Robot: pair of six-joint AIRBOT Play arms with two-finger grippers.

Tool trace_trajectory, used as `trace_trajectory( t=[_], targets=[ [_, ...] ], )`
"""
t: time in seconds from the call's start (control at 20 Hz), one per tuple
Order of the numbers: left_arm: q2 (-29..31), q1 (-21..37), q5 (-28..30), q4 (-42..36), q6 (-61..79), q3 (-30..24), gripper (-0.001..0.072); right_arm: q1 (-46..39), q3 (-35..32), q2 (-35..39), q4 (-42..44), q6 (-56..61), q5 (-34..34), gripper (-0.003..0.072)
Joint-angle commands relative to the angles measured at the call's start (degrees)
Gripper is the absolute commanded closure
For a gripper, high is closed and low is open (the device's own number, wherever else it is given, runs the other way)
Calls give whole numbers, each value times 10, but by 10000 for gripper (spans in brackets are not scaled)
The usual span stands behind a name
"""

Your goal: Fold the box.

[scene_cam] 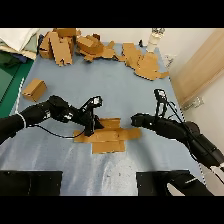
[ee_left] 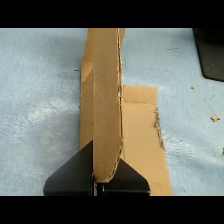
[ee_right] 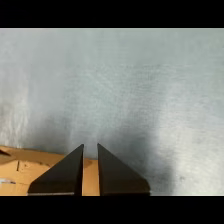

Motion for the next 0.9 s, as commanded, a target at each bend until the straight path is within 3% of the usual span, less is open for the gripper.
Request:
trace_trajectory(
  t=[0.0, 0.15, 0.25, 0.4, 0.55, 0.75, 0.85],
  targets=[
    [-2, 1, 16, 2, 0, 0, 695, 22, 2, 10, -33, -6, -39, 545],
    [-14, 0, 18, 2, -1, 0, 695, 55, 2, 9, -44, -6, -38, 546],
    [-18, 0, 19, 2, 0, 0, 695, 83, 2, 9, -94, 8, -38, 559],
    [-18, 0, 19, 8, 0, 0, 695, 141, 2, 11, -257, 129, -63, 563],
    [-18, 0, 20, 19, 0, 0, 695, 249, 2, 23, -432, 264, -166, 564],
    [-18, 0, 19, 19, 0, 0, 695, 448, 2, 20, -455, 282, -213, 564],
    [-18, 0, 19, 19, 0, 0, 695, 508, 2, 1, -454, 286, -236, 540]
  ],
)
